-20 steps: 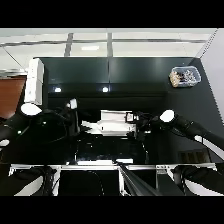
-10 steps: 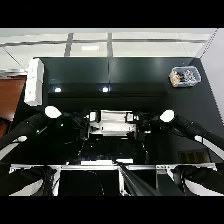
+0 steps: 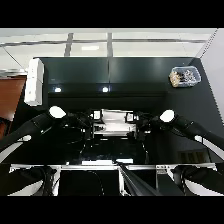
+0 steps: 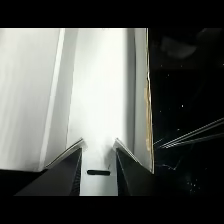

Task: Fold the box and place the chain.

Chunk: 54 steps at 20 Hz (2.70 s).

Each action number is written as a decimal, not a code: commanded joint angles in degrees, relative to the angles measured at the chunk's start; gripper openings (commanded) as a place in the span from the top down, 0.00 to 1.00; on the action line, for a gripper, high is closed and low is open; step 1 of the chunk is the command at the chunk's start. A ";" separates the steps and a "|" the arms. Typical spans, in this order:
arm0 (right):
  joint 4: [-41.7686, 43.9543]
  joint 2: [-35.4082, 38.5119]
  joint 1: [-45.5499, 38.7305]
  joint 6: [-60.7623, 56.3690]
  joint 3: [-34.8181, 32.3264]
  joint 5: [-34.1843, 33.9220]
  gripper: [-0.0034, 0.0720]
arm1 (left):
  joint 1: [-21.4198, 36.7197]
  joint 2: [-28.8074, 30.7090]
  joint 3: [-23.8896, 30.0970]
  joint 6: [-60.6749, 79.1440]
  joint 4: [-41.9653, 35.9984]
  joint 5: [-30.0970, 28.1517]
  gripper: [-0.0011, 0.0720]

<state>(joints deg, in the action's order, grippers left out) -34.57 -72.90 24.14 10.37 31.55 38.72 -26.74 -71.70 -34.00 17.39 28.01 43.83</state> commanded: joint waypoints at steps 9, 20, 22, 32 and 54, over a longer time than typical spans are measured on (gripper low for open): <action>0.02 0.00 0.00 0.00 0.00 0.00 0.93 | -1.05 -0.66 -0.13 -3.10 -1.25 -1.29 0.73; 0.02 0.00 0.00 0.00 0.00 0.00 0.93 | 27.47 13.16 -0.79 -60.26 19.82 10.64 0.94; 0.02 0.00 0.00 0.00 0.00 -0.02 0.93 | 33.33 8.61 0.70 -80.48 18.88 16.76 0.94; 0.02 0.00 0.00 0.00 0.00 0.00 0.93 | 21.03 -11.32 0.66 -71.71 0.37 21.42 0.95; 0.02 0.00 0.00 0.00 0.00 0.00 0.93 | 1.73 -11.32 -20.81 -96.59 19.82 21.09 0.45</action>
<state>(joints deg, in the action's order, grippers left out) -34.54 -72.90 24.14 10.37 31.55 38.72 -22.48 -82.98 -53.21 -71.85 42.74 67.46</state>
